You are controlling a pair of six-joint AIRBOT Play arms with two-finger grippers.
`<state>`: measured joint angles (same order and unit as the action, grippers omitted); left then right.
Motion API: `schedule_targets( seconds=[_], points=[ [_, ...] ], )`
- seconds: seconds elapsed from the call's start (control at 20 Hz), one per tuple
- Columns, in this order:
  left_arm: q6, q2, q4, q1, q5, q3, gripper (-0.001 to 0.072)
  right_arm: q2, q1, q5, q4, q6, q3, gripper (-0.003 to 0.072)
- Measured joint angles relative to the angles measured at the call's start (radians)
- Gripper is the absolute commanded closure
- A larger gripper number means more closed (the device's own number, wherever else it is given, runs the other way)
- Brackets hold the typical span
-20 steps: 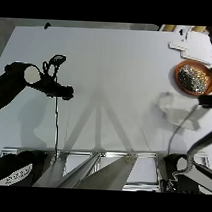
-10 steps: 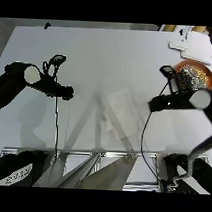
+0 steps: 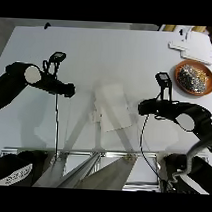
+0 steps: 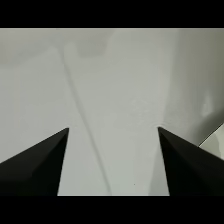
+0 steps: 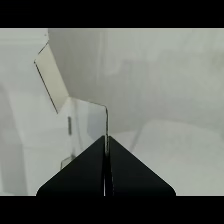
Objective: Fold the box and place the chain.
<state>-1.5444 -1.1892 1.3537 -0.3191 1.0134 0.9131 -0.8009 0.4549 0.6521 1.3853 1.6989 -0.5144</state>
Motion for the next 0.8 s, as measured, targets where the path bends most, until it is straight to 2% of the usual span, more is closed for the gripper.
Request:
schedule_targets(
  seconds=[0.1, 0.4, 0.6, 0.8],
  points=[
    [0.09, -0.026, -0.088, 0.001, -0.03, 0.0, 0.0018, 0.001, 0.004, -0.005, 0.014, 0.007, 0.004, 0.0666],
    [0.496, -0.115, -0.462, 0.001, -0.066, 0.0, 0.0017, 0.002, 0.008, -0.008, 0.043, 0.018, 0.008, 0.0665],
    [0.69, -0.135, -0.592, 0.0, -0.048, 0.0, 0.0018, 0.002, 0.009, -0.003, 0.048, 0.018, 0.008, 0.0665],
    [0.771, -0.14, -0.642, 0.0, -0.029, 0.0, 0.0018, 0.002, 0.009, 0.008, 0.05, 0.019, 0.008, 0.0665]
  ],
)
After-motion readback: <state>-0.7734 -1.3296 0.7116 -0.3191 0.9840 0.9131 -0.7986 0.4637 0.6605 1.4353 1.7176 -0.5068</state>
